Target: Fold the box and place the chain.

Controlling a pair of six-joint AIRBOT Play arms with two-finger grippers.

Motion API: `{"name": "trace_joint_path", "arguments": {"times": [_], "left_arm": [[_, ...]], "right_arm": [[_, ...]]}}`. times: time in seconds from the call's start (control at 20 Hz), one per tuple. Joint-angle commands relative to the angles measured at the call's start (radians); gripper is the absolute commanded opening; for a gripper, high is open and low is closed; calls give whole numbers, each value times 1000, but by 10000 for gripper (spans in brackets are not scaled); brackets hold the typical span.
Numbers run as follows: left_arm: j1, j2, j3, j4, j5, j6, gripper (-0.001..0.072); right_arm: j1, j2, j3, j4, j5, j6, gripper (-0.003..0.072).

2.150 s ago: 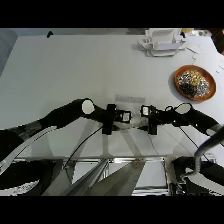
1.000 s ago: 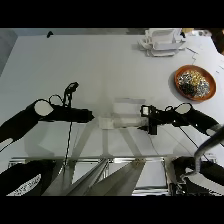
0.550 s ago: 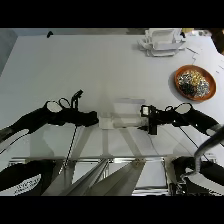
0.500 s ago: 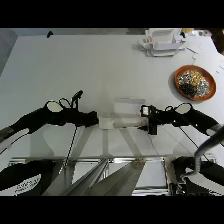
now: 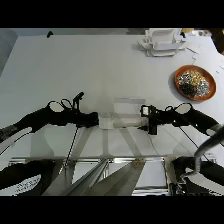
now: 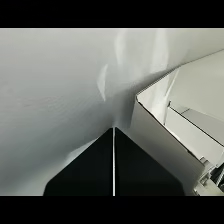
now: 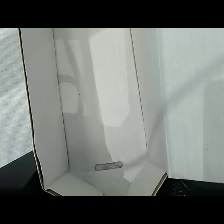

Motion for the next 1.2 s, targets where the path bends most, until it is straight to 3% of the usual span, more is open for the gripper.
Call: {"name": "trace_joint_path", "arguments": {"times": [0.0, 0.2, 0.5, 0.65, 1.0, 1.15], "left_arm": [[-29, -2, 3, -31, 5, 30, 8], [-50, -1, 10, -43, 11, 30, 9], [-89, 0, 92, -38, 19, 41, 15], [-111, 2, 112, -31, 18, 40, 175], [-116, 89, 114, -22, 13, 39, 177], [-123, 98, 114, -14, 4, 32, 395]], "right_arm": [[0, 1, 0, 0, 0, 0, 310], [0, 1, 0, 0, 0, 0, 310], [0, 1, 0, 0, 0, 0, 310], [0, 1, 0, 0, 0, 0, 310], [0, 1, 0, 0, 0, 0, 310], [0, 1, 0, 0, 0, 0, 310]]}}
